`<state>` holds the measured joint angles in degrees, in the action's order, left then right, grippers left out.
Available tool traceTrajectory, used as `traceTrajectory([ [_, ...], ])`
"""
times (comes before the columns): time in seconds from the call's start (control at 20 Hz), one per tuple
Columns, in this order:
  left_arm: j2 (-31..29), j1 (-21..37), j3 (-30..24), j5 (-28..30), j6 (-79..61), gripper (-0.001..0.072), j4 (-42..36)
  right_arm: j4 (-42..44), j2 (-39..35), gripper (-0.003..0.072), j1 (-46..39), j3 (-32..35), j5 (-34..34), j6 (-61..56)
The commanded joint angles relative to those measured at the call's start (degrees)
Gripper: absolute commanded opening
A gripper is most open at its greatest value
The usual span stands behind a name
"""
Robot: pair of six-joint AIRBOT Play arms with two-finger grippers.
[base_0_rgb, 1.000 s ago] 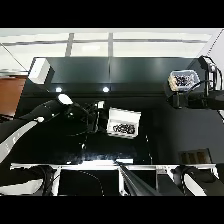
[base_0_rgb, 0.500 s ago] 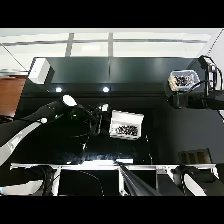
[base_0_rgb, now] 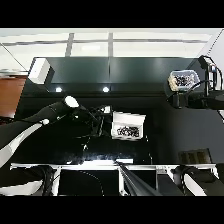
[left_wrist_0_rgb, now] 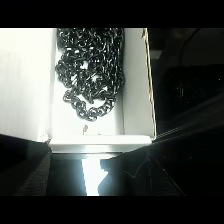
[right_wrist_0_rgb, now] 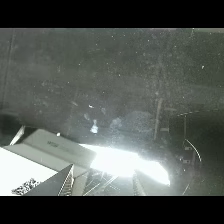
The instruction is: Fold the box and place the chain.
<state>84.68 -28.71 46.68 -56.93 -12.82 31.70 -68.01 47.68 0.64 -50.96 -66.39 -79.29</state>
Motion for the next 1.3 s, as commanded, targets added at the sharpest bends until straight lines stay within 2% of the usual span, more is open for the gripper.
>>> traceTrajectory([
  [0.0,-0.2,0.0,0.1,-0.5,2.7,0.0704,0.3,0.0,0.0,0.044,0.0,0.0,0.0,0.0],
  [0.55,-0.4,0.5,1.0,0.7,4.3,0.0705,0.2,0.0,0.0,0.044,0.0,0.0,0.0,0.0],
  [0.95,-0.3,-1.6,1.1,0.0,4.6,0.0706,0.7,0.0,0.0,0.044,0.0,0.0,0.2,0.0],
  [1.25,-0.2,-2.7,0.9,2.3,8.4,0.0709,0.6,0.0,0.0,0.044,0.0,0.0,0.2,0.0],
])
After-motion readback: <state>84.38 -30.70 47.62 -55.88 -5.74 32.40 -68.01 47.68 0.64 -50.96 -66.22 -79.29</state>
